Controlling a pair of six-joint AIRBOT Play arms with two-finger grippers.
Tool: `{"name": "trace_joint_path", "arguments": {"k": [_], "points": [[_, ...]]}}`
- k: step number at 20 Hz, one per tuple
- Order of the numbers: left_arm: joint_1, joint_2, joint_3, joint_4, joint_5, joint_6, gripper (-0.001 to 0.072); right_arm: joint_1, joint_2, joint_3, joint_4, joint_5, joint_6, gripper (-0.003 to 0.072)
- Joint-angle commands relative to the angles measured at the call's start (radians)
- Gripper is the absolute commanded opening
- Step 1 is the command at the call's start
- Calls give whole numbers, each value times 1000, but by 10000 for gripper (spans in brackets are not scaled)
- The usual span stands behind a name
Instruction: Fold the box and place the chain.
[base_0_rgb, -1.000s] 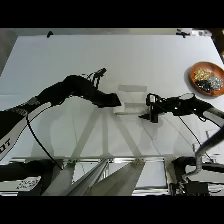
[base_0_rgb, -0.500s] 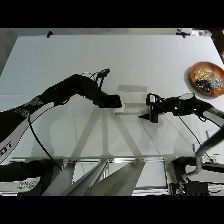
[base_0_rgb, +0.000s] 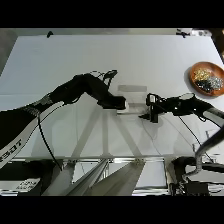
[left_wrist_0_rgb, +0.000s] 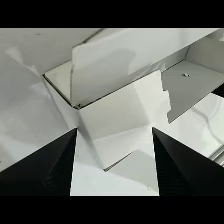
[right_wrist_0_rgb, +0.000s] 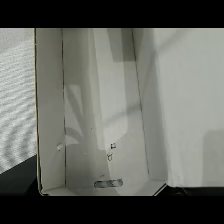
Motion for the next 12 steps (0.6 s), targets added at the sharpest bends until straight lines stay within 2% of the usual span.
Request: {"name": "trace_joint_path", "arguments": {"k": [1, 4, 7, 9, 12], "points": [[-25, -13, 10, 23, 5, -39, 496, 0, 1, 0, 0, 0, 0, 438], [-35, -19, 10, 34, 1, -60, 496, 0, 1, 0, 0, 0, 0, 438], [-39, -21, 10, 109, 2, -123, 494, 0, 1, 0, 0, 0, 0, 438], [-39, -21, 10, 138, -1, -158, 456, 0, 1, 0, 0, 0, 0, 438], [-39, -21, 10, 178, -24, -213, 446, 0, 1, 0, 0, 0, 0, 438]]}}
